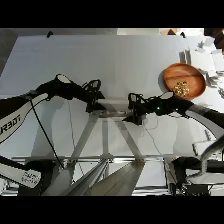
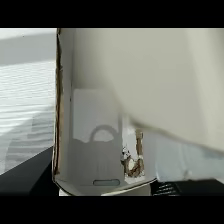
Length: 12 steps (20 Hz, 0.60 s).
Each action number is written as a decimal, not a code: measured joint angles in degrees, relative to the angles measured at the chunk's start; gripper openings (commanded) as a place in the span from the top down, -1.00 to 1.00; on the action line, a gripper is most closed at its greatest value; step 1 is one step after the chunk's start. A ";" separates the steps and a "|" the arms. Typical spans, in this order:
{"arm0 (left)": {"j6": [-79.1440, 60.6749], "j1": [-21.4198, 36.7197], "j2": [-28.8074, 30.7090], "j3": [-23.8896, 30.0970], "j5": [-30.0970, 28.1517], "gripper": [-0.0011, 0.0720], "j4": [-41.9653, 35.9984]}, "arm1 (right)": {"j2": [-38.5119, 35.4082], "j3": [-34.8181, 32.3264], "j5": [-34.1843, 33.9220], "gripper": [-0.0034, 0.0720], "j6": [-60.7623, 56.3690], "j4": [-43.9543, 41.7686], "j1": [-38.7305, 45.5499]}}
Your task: Fold the box and place the chain.
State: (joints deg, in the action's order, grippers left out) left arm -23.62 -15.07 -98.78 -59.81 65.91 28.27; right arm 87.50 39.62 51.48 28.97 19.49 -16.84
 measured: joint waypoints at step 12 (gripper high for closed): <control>16.26 8.85 13.27 0.00 13.64 0.95 14.25 | 0.00 0.02 -0.07 -0.32 0.00 0.00 0.02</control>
State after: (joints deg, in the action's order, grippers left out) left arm -7.35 -6.22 -85.52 -59.81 79.55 42.52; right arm 87.50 39.64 51.42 28.97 19.49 -16.82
